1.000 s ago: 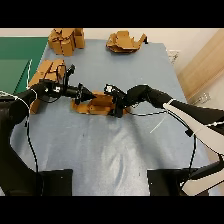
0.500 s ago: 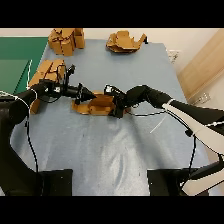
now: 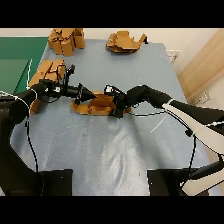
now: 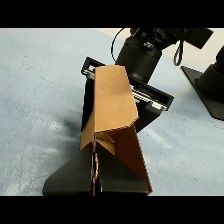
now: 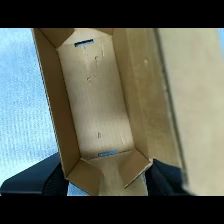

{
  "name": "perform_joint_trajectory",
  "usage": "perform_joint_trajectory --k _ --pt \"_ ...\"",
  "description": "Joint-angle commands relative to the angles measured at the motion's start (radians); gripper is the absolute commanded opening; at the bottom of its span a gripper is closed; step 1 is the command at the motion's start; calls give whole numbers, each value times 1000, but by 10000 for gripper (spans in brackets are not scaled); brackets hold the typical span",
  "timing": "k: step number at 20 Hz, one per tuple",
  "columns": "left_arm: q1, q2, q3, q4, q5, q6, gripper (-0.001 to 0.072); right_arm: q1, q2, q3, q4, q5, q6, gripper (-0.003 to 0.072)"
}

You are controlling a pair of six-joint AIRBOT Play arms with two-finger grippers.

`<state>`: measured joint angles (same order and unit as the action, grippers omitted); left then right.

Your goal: Fold the box.

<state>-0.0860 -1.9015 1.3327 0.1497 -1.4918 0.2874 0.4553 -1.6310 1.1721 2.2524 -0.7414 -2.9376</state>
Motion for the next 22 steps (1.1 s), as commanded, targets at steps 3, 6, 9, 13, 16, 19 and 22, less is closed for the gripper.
perform_joint_trajectory --k 3,6,9,13,16,19,22 --pt "1 0 1 0 0 0 20 2 -1 0 7 -10 -29 621" --pt "1 0 1 0 0 0 20 2 -1 0 6 -20 -29 577" --pt "1 0 1 0 0 0 20 2 -3 0 -8 -21 -29 577" --pt "1 0 1 0 0 0 20 19 -14 1 -50 -23 -10 570" --pt "1 0 1 0 0 0 19 31 -15 1 -57 -14 -10 533" --pt "1 0 1 0 0 0 20 31 -15 1 -58 -8 -8 508" --pt "1 0 1 0 0 0 20 31 -15 1 -66 -8 10 414"
